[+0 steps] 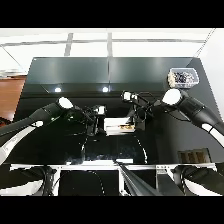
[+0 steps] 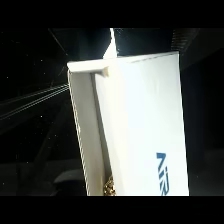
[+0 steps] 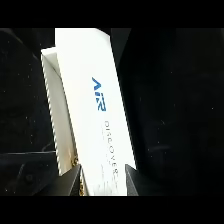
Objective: Fold the box and place the chain.
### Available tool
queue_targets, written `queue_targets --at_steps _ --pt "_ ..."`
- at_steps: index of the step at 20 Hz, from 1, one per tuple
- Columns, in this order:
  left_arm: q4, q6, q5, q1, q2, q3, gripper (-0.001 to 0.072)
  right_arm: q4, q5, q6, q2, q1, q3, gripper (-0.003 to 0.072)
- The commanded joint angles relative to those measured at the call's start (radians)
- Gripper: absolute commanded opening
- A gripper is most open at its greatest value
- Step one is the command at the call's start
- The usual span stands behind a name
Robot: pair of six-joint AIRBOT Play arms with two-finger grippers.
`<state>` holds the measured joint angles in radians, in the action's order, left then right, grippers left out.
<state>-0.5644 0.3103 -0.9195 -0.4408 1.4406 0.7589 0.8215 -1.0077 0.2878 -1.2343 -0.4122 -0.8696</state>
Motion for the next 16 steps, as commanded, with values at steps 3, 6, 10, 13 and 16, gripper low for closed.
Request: queue_targets --at_steps 3,6,10,13,16 --pt "0.000 0.000 0.001 0.000 0.001 0.000 0.0501 0.029 -0.006 0.000 -0.003 -0.008 0.000 0.0314" --pt "0.000 0.000 0.001 0.000 0.001 0.000 0.0501 0.029 -0.027 0.000 -0.003 -0.008 0.000 0.0314" --pt "0.000 0.000 0.001 0.000 0.001 0.000 0.0501 0.039 -0.051 0.000 -0.003 -0.008 0.000 0.0315" --pt "0.000 0.000 0.001 0.000 0.001 0.000 0.0501 0.063 -0.053 0.000 -0.003 -0.008 0.000 0.0314" --pt "0.000 0.000 0.001 0.000 0.001 0.000 0.0501 0.071 -0.055 0.000 -0.003 -0.008 0.000 0.0315"
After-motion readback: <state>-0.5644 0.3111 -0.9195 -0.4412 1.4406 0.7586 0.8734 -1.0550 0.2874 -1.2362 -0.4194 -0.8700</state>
